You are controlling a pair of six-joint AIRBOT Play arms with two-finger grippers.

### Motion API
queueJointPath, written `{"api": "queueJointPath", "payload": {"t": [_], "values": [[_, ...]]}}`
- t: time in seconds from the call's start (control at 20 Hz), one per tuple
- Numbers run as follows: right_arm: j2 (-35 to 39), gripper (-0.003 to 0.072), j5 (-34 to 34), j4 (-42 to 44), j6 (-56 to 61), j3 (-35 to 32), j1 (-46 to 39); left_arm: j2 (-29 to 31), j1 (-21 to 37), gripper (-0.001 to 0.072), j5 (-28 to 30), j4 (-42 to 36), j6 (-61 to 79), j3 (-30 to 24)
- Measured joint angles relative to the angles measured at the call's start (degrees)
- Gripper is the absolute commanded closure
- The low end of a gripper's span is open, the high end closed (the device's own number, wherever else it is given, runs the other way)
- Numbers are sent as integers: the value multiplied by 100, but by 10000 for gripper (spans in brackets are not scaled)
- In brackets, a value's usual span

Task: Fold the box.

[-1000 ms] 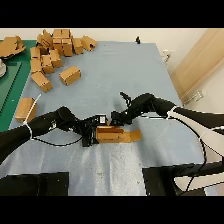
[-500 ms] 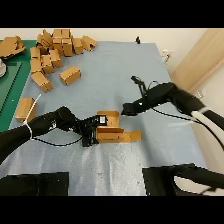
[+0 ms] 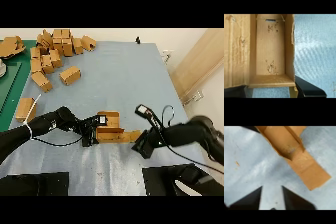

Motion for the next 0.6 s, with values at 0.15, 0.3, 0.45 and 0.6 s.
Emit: {"api": "queueJointPath", "payload": {"t": [0.15, 0.3, 0.45, 0.6], "values": [[181, 223, 822, -501, -584, -356, 313, 0, 0, 496, 0, 0, 0, 0], [-369, 222, 1440, -719, -1355, -439, 428, 0, 0, 496, 0, 0, 0, 0], [-1154, 130, 1823, -820, -1937, -306, 479, 0, 0, 496, 2, 0, -2, 0], [-1733, 130, 2129, -857, -2205, -90, 494, 2, 0, 496, 0, 0, 0, 0]]}}
